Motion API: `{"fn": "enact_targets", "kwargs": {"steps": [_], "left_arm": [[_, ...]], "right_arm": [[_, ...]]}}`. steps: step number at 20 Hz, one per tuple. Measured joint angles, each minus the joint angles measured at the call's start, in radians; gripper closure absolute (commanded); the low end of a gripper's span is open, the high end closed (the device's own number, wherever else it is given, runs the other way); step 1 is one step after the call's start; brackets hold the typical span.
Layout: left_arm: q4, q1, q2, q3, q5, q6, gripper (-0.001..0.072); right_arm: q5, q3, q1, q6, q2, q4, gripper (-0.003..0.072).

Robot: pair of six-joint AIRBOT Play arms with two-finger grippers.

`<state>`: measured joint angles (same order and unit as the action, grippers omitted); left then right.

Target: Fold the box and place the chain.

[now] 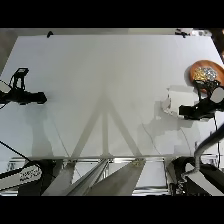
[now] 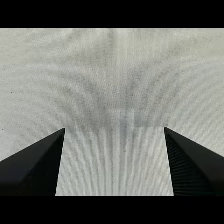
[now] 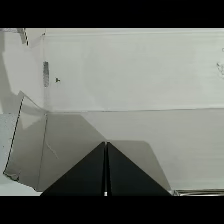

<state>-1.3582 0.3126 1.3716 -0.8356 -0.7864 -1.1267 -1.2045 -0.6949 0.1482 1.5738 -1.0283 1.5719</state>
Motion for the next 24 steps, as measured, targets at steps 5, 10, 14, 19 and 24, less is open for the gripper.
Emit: {"fn": "enact_targets", "kwargs": {"steps": [5,10,14,19,24], "left_arm": [[0.0,0.0,0.0,0.0,0.0,0.0,0.0011],[0.0,0.0,0.0,0.0,0.0,0.0,0.0011],[0.0,0.0,0.0,0.0,0.0,0.0,0.0011],[0.0,0.0,0.0,0.0,0.0,0.0,0.0011],[0.0,0.0,0.0,0.0,0.0,0.0,0.0011]], "right_arm": [[-0.009,0.0,0.0,0.0,0.0,0.0,0.0677],[-0.027,0.0,0.0,-0.003,0.0,0.015,0.0677],[-0.054,-0.032,0.003,-0.011,-0.003,0.071,0.068],[-0.149,-0.267,0.092,-0.057,-0.113,0.109,0.0515],[-0.256,-0.547,0.222,-0.103,-0.273,0.124,0.0252]]}}
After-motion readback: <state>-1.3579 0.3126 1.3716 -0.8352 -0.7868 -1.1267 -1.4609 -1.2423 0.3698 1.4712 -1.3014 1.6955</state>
